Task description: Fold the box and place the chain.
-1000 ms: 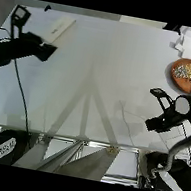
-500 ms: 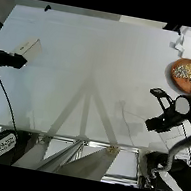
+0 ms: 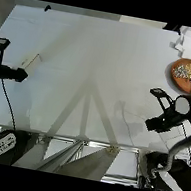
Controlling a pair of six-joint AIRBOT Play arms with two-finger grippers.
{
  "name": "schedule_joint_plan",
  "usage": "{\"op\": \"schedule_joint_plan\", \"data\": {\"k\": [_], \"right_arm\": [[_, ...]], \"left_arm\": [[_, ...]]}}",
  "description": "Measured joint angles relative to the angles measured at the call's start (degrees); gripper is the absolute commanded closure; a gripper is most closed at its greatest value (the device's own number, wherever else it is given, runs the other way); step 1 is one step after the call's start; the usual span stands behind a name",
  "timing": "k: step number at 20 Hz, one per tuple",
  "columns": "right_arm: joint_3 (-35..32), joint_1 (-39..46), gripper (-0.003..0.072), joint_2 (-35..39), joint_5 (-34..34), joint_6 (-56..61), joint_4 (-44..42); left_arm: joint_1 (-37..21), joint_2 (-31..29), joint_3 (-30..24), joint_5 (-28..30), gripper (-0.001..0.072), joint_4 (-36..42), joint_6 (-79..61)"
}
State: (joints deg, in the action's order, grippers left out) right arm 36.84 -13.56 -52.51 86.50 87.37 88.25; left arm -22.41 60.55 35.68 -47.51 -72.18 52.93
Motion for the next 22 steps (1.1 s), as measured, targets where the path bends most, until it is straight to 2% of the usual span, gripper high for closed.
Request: {"op": "schedule_joint_plan", "data": {"k": [1, 4, 6, 7, 14, 22], "right_arm": [[0.00, 0.00, 0.0666, 0.00, 0.00, 0.02, 0.00], [0.00, 0.00, 0.0666, 0.00, 0.00, 0.02, -0.02], [0.00, 0.00, 0.0666, 0.00, 0.00, 0.00, -0.02], [0.00, 0.00, 0.0666, 0.00, -0.02, 0.00, 0.00], [0.00, 0.02, 0.0666, 0.00, -0.02, 0.02, 0.00], [0.00, 0.00, 0.0666, 0.00, -0.09, 0.00, -0.02]], "left_arm": [[0.00, 0.02, -0.37, -0.26, 0.0369, -0.83, 0.02], [0.00, 0.02, -0.94, -0.96, 0.0333, -2.08, 0.04], [0.00, 0.02, -1.11, -1.53, 0.0042, -2.71, 0.04], [0.00, 0.02, -1.20, -2.32, 0.0013, -3.19, 0.02], [0.90, -2.71, -1.22, 1.40, 0.0015, -3.23, 0.02], [9.81, -9.40, -1.22, 6.19, 0.0016, -2.62, 0.04]]}}
